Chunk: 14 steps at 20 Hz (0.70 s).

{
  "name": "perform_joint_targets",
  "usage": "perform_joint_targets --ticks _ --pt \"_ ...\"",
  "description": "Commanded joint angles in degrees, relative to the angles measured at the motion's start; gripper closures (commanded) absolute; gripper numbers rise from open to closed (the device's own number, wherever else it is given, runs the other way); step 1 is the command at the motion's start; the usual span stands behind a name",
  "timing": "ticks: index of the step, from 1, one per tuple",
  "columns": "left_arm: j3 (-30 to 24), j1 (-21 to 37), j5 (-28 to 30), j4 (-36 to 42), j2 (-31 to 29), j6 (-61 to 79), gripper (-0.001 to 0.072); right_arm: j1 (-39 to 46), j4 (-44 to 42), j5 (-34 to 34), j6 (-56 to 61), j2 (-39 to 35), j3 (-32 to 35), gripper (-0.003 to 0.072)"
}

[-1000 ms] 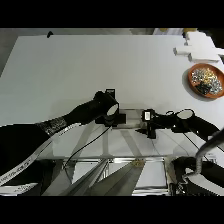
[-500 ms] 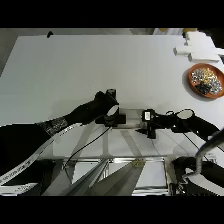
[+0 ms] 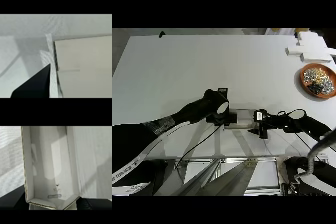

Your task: Fold the box and place the chain.

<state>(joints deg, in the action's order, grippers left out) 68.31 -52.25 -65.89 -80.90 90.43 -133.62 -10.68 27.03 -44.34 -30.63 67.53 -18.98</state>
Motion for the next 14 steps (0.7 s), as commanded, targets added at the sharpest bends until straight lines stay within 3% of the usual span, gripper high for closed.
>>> perform_joint_targets --ticks 1,3,4,7,9,12,14 --pt "0.04 2.73 -1.20 2.47 -3.87 8.31 0.0532 0.02 -0.04 0.00 0.13 -0.02 -0.04 0.0276" --pt "0.02 5.07 -3.10 5.01 -7.08 15.67 0.0531 0.02 -0.04 0.00 0.13 -0.02 -0.04 0.0276" --pt "0.02 6.25 -5.05 6.80 -8.92 19.74 0.0491 0.02 -0.04 0.00 0.13 -0.02 -0.04 0.0276" --pt "-0.02 9.57 -11.52 10.34 -14.36 29.83 0.0222 0.02 -0.04 0.00 0.13 -0.02 -0.04 0.0276" --pt "-0.98 11.34 -14.93 10.40 -18.49 35.63 0.0198 0.02 -0.04 0.00 0.13 -0.02 -0.04 0.0276" --pt "-6.51 14.49 -14.21 10.49 -24.72 52.02 0.0192 0.02 -0.04 0.00 0.13 -0.02 -0.04 0.0276" --pt "-12.39 17.38 -10.64 13.73 -27.28 73.05 0.0106 0.02 -0.07 0.00 0.13 -0.02 -0.04 0.0276"
